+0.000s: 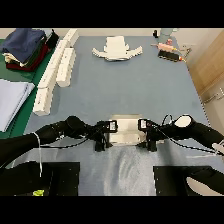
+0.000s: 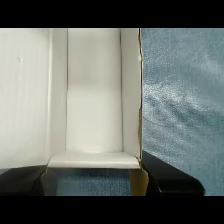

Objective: Fold the box.

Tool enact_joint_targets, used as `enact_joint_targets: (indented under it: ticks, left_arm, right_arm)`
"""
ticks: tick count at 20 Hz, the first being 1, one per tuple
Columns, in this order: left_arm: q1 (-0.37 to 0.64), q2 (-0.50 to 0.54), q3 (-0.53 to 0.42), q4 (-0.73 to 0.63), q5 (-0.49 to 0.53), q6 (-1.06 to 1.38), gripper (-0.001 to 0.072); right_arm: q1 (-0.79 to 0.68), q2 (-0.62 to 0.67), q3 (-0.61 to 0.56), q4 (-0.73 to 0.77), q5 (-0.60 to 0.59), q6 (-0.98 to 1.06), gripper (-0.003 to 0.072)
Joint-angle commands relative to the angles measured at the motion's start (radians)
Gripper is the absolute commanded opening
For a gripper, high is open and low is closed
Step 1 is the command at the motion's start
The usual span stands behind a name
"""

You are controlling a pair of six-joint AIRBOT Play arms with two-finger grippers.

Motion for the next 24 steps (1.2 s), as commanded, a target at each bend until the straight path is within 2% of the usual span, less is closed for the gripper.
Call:
enact_joint_targets:
  ticks: [1,21,22,23,24]
  left_arm:
    - [-0.003,-0.001,0.001,0.002,0.014,-0.008,0.0402]
    - [-0.003,0.000,0.001,0.001,0.010,-0.008,0.0402]
    - [-0.003,0.000,0.001,0.001,0.011,-0.008,0.0401]
    - [-0.003,0.000,0.001,0.001,0.010,-0.008,0.0401]
    - [-0.003,0.000,0.001,0.001,0.010,-0.008,0.0402]
  right_arm:
    - [0.001,0.000,0.001,0.000,0.000,0.000,0.0605]
    - [0.001,0.001,0.001,0.001,0.001,0.001,0.0605]
    - [0.000,0.001,0.001,0.001,0.001,0.001,0.0615]
    - [0.000,0.001,0.001,0.002,0.001,0.000,0.0720]
    - [0.000,0.002,0.001,0.016,0.003,0.003,0.0720]
